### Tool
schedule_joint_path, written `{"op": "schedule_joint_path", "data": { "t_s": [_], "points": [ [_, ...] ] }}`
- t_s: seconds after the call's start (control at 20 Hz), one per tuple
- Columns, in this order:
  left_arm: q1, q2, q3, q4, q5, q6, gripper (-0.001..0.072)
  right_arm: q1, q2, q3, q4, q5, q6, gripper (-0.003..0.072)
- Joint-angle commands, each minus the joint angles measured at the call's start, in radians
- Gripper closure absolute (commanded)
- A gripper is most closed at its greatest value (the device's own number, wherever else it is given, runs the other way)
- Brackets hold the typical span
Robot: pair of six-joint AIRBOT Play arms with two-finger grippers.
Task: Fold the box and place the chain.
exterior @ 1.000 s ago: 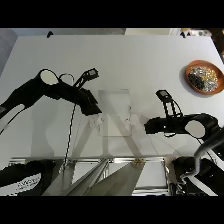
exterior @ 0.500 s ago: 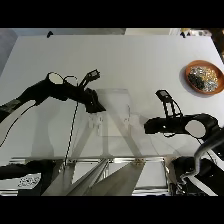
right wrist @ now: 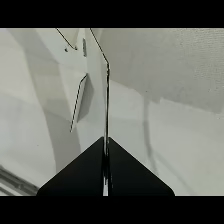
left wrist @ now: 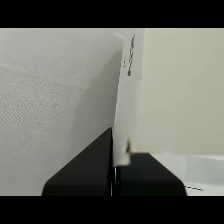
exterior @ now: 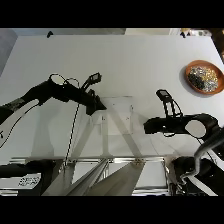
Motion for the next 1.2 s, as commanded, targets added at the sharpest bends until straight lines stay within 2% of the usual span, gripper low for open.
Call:
{"op": "schedule_joint_path", "data": {
  "t_s": [0.0, 0.1, 0.2, 0.4, 0.55, 0.65, 0.8, 0.95, 1.05, 1.15],
  "points": [
    [-0.001, 0.015, 0.000, -0.010, 0.007, 0.047, 0.0705, 0.001, 0.001, 0.010, 0.039, 0.012, 0.000, 0.0634],
    [-0.001, 0.038, 0.000, -0.029, -0.007, 0.049, 0.0707, 0.001, 0.001, 0.049, 0.042, 0.048, 0.000, 0.0451],
    [-0.001, 0.068, 0.000, -0.005, -0.071, 0.006, 0.0713, 0.001, 0.002, 0.124, 0.013, 0.116, -0.001, 0.0336],
    [-0.006, 0.157, -0.090, -0.076, -0.082, 0.053, 0.0715, 0.001, 0.023, 0.302, -0.100, 0.293, -0.001, 0.0334],
    [-0.053, 0.219, -0.153, -0.074, -0.085, 0.208, 0.0710, 0.001, 0.072, 0.329, -0.107, 0.314, -0.001, 0.0335],
    [-0.107, 0.215, -0.153, 0.004, -0.076, 0.244, 0.0704, 0.001, 0.084, 0.329, -0.107, 0.316, -0.001, 0.0335],
    [-0.169, 0.201, -0.153, 0.049, 0.018, 0.243, 0.0704, 0.001, 0.084, 0.329, -0.107, 0.315, -0.001, 0.0336],
    [-0.187, 0.173, -0.153, -0.029, 0.170, 0.243, 0.0705, 0.001, 0.084, 0.329, -0.107, 0.314, -0.005, 0.0336],
    [-0.185, 0.135, -0.153, -0.101, 0.202, 0.246, 0.0705, 0.001, 0.084, 0.329, -0.108, 0.314, -0.013, 0.0336],
    [-0.186, 0.092, -0.153, -0.087, 0.205, 0.248, 0.0705, 0.001, 0.084, 0.329, -0.108, 0.313, -0.013, 0.0336]
  ]
}}
